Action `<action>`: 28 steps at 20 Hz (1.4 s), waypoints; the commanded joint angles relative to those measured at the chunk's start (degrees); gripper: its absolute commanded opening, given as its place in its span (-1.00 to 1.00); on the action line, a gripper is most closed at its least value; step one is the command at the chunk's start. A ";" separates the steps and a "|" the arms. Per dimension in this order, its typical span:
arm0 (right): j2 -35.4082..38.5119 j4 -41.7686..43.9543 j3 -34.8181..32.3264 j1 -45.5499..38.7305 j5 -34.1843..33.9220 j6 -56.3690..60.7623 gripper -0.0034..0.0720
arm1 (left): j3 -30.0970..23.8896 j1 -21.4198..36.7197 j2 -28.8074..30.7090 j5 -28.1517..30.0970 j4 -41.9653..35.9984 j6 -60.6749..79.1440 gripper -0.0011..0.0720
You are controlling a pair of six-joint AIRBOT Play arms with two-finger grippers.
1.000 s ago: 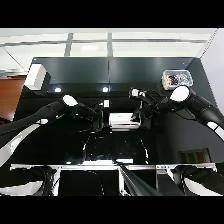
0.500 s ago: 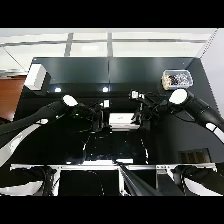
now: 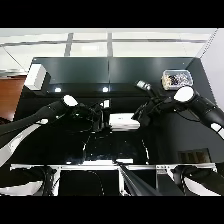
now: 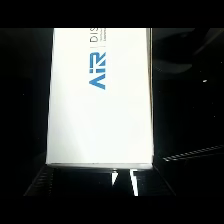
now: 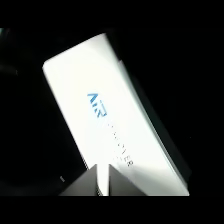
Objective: Fold the box and place the chain.
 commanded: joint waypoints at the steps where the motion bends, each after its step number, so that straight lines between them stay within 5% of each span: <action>1: -0.02 13.11 -2.49 -2.47 0.37 18.32 -0.87 | 0.04 -0.02 -0.02 -0.02 0.00 0.02 0.11; 5: -0.74 22.53 -7.06 -2.38 -0.39 18.36 -0.87 | 0.04 -0.02 -0.02 -0.02 0.00 0.00 0.11; 14: -9.57 19.89 -7.76 -2.40 -2.21 18.38 -0.87 | 0.04 -0.02 -0.02 0.00 0.00 0.00 0.11; 23: -10.23 16.02 -7.76 -2.40 -4.20 17.90 -0.87 | 0.04 -0.02 -0.02 -0.02 0.00 0.00 0.11; 28: -7.76 14.71 -3.08 -4.11 4.04 12.63 -0.87 | 0.09 0.09 0.02 -0.11 -0.07 -0.37 0.11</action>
